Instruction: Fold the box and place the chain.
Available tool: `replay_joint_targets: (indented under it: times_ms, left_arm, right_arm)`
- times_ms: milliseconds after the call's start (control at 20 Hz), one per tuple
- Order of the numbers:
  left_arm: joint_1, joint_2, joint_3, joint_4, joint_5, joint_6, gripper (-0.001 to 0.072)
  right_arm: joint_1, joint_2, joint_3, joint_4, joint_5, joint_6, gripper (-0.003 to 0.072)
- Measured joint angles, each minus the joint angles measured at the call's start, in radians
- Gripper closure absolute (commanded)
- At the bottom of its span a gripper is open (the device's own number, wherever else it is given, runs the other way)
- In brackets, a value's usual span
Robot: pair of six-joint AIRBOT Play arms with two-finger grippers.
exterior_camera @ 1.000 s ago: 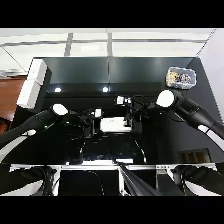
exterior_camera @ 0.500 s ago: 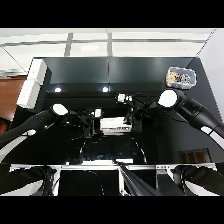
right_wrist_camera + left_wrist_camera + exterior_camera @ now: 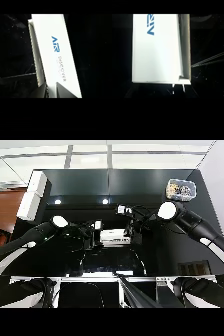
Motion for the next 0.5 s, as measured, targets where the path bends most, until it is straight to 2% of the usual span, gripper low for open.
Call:
replay_joint_targets:
  times_ms: [500]
  left_arm:
    - [-0.001, 0.0, 0.0, 0.001, -0.001, 0.002, 0.031]
  right_arm:
    - [0.018, -0.001, -0.001, -0.006, 0.018, 0.006, 0.056]
